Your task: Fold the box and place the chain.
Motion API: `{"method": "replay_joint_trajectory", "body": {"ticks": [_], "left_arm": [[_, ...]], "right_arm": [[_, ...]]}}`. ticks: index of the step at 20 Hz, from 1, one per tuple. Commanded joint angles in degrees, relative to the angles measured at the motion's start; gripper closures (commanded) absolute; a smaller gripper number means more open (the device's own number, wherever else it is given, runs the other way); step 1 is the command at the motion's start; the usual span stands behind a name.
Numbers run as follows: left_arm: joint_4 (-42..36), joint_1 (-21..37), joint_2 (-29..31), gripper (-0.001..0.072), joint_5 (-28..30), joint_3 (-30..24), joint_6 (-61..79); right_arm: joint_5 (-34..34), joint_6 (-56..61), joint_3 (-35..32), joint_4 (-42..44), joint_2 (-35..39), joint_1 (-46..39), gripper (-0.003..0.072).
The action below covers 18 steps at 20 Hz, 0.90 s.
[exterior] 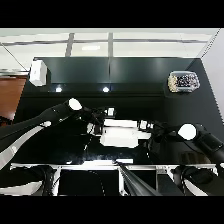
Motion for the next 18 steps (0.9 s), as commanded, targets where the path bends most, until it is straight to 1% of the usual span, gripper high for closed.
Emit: {"method": "replay_joint_trajectory", "body": {"ticks": [1,7,11,14,18], "left_arm": [[0.3,0.0,0.0,0.0685,0.5,0.0,0.1],[0.2,0.0,0.0,0.0684,0.4,0.0,0.1],[0.2,0.0,0.0,0.0684,0.4,0.0,0.1],[0.2,0.0,0.0,0.0684,0.3,0.0,0.1],[0.2,0.0,0.0,0.0684,0.3,0.0,0.1]], "right_arm": [[-3.8,-0.8,-0.1,2.1,-1.7,4.0,0.0055],[-6.0,-0.8,-0.1,8.2,-4.5,8.3,0.0055],[-11.2,-0.3,0.0,12.6,-4.6,9.2,0.0055],[-11.8,-0.3,0.7,12.2,-3.7,8.8,0.0055],[-11.8,-0.3,1.0,9.7,-2.1,5.9,0.0055]]}}
